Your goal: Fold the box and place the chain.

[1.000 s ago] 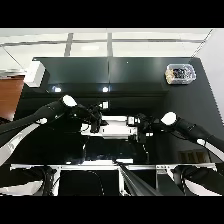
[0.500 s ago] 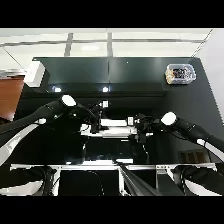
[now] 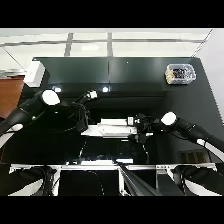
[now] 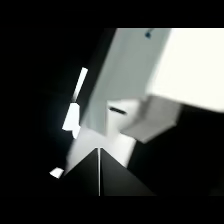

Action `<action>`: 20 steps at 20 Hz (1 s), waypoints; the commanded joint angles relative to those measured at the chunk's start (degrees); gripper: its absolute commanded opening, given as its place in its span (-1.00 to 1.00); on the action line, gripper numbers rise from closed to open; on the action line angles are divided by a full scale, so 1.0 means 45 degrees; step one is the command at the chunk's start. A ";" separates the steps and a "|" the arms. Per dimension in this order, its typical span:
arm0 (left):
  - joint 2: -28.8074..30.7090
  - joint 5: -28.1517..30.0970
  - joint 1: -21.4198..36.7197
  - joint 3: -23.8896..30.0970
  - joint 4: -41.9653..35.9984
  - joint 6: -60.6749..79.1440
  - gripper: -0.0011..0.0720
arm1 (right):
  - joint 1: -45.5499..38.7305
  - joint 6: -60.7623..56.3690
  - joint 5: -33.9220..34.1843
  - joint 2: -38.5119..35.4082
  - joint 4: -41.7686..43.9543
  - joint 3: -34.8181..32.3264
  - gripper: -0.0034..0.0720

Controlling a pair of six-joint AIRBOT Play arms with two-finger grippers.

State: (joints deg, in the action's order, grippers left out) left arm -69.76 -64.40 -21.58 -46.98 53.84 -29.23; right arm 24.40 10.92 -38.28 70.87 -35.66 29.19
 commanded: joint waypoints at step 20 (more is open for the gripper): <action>-0.2584 0.4405 -0.0981 0.1166 -0.5401 -0.0495 -0.91 | 0.0000 -0.0005 -0.0024 0.0010 0.0015 0.0000 -0.40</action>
State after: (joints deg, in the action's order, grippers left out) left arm -79.46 -40.56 -26.04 -41.76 28.53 -31.44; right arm 24.38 10.92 -38.37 70.87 -35.59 29.19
